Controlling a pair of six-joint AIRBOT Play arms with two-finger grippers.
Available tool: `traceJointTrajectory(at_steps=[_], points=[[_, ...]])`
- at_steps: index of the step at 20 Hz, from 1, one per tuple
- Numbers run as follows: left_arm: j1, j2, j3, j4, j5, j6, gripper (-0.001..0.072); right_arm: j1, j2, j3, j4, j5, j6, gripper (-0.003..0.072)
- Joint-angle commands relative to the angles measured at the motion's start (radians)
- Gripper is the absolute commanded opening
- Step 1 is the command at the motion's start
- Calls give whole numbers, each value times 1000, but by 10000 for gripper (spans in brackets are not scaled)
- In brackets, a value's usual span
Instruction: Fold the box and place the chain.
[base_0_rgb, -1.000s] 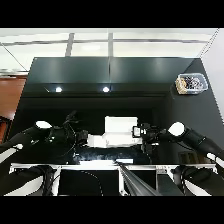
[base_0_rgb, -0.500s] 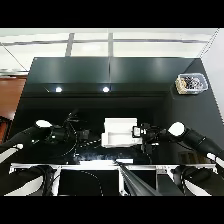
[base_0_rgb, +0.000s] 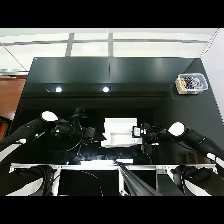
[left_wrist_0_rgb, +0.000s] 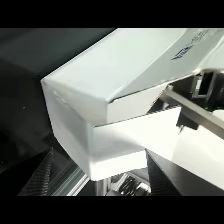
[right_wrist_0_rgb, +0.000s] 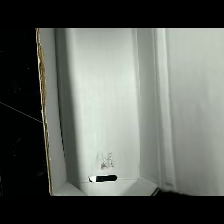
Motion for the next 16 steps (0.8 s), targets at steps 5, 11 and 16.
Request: traceJointTrajectory(at_steps=[5,11,16], points=[[-102,49,147,227,18,-342,670,-1,-1,0,1,0,0,91],[-212,98,173,339,59,-528,508,-1,-1,0,1,0,0,91],[-302,97,182,408,153,-639,508,-1,-1,0,0,0,0,91]])
